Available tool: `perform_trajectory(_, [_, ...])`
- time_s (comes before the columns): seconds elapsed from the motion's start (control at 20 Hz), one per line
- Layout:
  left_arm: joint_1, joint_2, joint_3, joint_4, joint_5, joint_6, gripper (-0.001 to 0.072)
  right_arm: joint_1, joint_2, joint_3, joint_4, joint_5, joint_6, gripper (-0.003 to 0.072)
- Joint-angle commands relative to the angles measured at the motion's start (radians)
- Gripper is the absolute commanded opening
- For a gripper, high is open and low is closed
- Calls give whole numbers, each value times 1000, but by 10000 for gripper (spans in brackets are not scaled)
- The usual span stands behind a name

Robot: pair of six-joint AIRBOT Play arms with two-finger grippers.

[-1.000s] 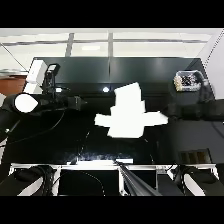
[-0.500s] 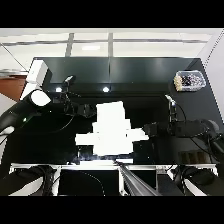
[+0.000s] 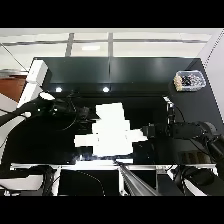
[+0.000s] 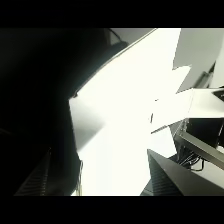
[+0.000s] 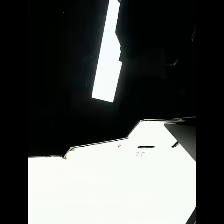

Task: Fold the box and place the chain.

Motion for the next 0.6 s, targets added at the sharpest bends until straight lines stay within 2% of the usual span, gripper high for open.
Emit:
perform_trajectory(0.0, [-23, -90, 0, -85, -59, 120, 708, 1, 1, -1, 0, 10, 10, 26])
perform_trajectory(0.2, [-23, -100, 1, -99, -100, 268, 704, 1, 1, -1, -1, 10, 10, 26])
perform_trajectory(0.35, [-23, -101, 11, -93, -119, 270, 704, 1, 1, -1, -1, 13, 10, 26])
perform_trajectory(0.55, [-63, -101, 22, -20, -168, 364, 694, 1, 1, -1, -1, 13, 13, 26])
